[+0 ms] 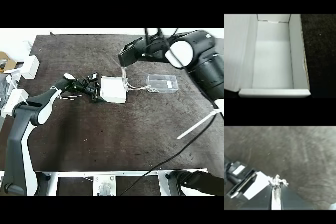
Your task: Fold the box and place the chain.
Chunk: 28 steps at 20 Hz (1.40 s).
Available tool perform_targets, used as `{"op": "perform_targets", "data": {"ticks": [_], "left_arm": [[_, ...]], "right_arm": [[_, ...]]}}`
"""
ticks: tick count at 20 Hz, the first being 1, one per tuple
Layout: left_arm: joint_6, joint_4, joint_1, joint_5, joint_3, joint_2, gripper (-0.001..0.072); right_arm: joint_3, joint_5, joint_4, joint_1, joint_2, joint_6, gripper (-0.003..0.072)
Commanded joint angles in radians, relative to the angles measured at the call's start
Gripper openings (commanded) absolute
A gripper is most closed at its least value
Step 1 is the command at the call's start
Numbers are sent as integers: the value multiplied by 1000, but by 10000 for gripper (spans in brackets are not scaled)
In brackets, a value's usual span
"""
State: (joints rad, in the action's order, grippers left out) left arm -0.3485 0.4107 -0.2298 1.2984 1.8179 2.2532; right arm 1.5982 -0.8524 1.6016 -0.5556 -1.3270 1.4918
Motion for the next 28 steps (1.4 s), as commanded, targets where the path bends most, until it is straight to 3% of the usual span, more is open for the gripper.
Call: {"op": "perform_targets", "data": {"ticks": [1,5,13,15,17,19,20,21,24,25,28], "left_arm": [[0,0,0,0,0,0,351],[0,0,0,0,0,0,351],[0,0,0,0,0,0,351],[0,0,0,0,0,0,351],[0,0,0,0,0,0,351],[0,0,0,0,0,0,351],[0,0,0,0,0,0,351],[0,0,0,0,0,0,351],[0,0,0,0,0,0,351],[0,0,0,0,0,0,351],[0,0,0,0,0,0,351]], "right_arm": [[-1,8,-69,-19,-45,0,4],[-11,12,-72,-19,-114,1,4],[-233,164,-107,-18,-256,66,23],[-248,147,-106,-3,-261,76,463],[-248,100,-107,29,-245,76,373],[-248,13,-105,66,-204,76,375],[-255,-44,-97,87,-174,79,248],[-281,-66,-69,108,-137,115,180],[-463,-22,66,204,8,325,183],[-525,23,64,248,40,369,258],[-651,271,-68,376,39,394,276]]}}
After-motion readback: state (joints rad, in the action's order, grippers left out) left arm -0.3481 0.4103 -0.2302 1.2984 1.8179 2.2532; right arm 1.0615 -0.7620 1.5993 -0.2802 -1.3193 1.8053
